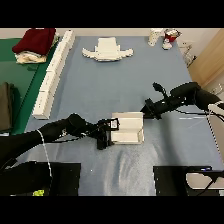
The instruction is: Fold the box.
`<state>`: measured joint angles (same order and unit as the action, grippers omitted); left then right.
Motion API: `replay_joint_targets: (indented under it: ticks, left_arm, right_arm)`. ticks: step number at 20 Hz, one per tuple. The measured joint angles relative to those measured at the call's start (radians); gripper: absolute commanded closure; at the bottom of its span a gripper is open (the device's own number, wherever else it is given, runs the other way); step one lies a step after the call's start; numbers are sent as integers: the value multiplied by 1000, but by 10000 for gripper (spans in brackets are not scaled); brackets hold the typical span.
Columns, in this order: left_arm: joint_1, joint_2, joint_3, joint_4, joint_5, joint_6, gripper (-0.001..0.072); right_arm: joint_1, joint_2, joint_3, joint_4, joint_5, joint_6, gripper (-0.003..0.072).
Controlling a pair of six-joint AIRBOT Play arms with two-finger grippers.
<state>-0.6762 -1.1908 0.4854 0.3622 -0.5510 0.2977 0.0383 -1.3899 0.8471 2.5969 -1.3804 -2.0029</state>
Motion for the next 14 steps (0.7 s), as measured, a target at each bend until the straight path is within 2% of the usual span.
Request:
replay_joint_targets:
  ticks: [4, 8, 14]
  left_arm:
    - [0, 0, 0, 0, 0, 0, 185]
    - [0, 0, 0, 0, 0, 0, 185]
    - [0, 0, 0, 0, 0, 0, 185]
  right_arm:
    - [24, -14, 8, 35, -43, -97, 685]
    - [63, 36, -10, 3, -40, -163, 685]
    - [174, 222, -171, -44, 169, -262, 685]
